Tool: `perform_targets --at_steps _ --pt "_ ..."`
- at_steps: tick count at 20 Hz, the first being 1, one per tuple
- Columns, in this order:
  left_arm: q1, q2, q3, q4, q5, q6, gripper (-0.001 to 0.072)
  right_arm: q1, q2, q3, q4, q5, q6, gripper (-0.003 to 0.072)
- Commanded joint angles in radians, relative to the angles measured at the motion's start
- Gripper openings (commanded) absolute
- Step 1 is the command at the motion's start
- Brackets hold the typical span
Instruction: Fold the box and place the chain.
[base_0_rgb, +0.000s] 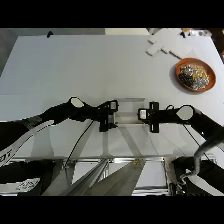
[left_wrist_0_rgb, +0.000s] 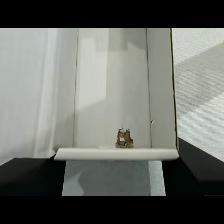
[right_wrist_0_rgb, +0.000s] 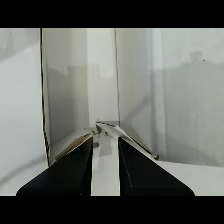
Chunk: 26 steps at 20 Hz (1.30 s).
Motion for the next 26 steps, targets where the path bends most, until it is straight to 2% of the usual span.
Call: perform_targets --at_steps 1,3,6,8,10,12,14,18,20,21,22,23,24,26 --pt "0.0 0.0 0.0 0.0 0.0 0.0 0.0229 0.001 -0.029 0.0 0.064 -0.001 -0.023 0.0154" --pt "0.0 0.0 0.0 0.0 0.0 0.0 0.0229 0.001 -0.043 0.0 0.072 0.0 -0.038 0.0167" --pt "0.0 0.0 0.0 0.0 0.0 0.0 0.0229 0.001 -0.044 0.0 0.072 -0.002 -0.038 0.0321" --pt "0.0 0.0 0.0 0.0 0.0 0.0 0.0229 0.001 -0.045 0.0 0.072 0.0 -0.038 0.0348" --pt "0.0 0.0 0.0 0.0 0.0 0.0 0.0229 0.001 -0.049 0.0 0.099 0.002 -0.037 0.0442" --pt "0.0 0.0 0.0 0.0 0.0 0.0 0.0229 0.001 -0.057 0.0 0.126 0.008 -0.037 0.0478" --pt "0.0 0.0 0.0 0.0 0.0 0.0 0.0229 0.001 -0.058 -0.001 0.135 0.008 -0.032 0.0607" --pt "0.0 0.0 0.0 0.0 0.0 0.0 0.0229 0.001 -0.056 -0.001 0.134 0.007 0.057 0.0623" --pt "0.0 0.0 0.0 0.0 0.0 0.0 0.0229 0.001 -0.047 -0.001 0.126 0.007 0.136 0.0586" --pt "0.0 0.0 0.0 0.0 0.0 0.0 0.0229 0.001 -0.037 -0.001 0.103 0.008 0.197 0.0451" --pt "0.0 0.0 0.0 0.0 -0.001 0.0 0.0229 0.0 -0.023 0.0 0.06 0.008 0.275 0.0243" --pt "0.0 0.0 0.0 0.0 0.0 0.0 0.0229 0.001 -0.005 0.0 0.001 0.008 0.365 0.0077" --pt "0.0 0.0 0.0 -0.001 0.0 0.0 0.0229 0.0 0.013 0.0 -0.056 0.008 0.432 0.0011" --pt "0.0 0.0 0.0 0.0 0.0 0.0 0.0229 -0.01 0.066 0.0 -0.174 0.018 0.592 0.0012"
